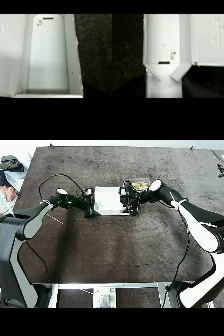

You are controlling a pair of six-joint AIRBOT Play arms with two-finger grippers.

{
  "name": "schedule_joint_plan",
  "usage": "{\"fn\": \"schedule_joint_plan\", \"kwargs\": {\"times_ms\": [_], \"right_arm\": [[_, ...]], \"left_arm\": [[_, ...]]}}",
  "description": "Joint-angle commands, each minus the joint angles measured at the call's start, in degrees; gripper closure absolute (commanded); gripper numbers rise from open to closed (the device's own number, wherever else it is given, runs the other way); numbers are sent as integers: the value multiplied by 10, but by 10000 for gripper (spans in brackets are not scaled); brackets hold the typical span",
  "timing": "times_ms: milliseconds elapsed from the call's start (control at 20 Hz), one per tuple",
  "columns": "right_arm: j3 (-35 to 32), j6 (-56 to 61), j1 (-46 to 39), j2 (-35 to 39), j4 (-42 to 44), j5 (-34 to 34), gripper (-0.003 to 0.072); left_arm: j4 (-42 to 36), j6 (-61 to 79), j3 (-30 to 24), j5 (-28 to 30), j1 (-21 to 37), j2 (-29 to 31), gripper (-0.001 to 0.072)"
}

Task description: Fold the box and place the chain.

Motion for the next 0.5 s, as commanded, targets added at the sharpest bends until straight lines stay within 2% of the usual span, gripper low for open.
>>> {"fn": "schedule_joint_plan", "kwargs": {"times_ms": [0, 450], "right_arm": [[-3, 0, 15, -3, 1, -29, 382], [-3, -2, 17, -5, 69, -37, 387]], "left_arm": [[0, 0, 0, 0, 0, 0, 364], [0, 0, 0, 0, 0, 0, 364]]}}
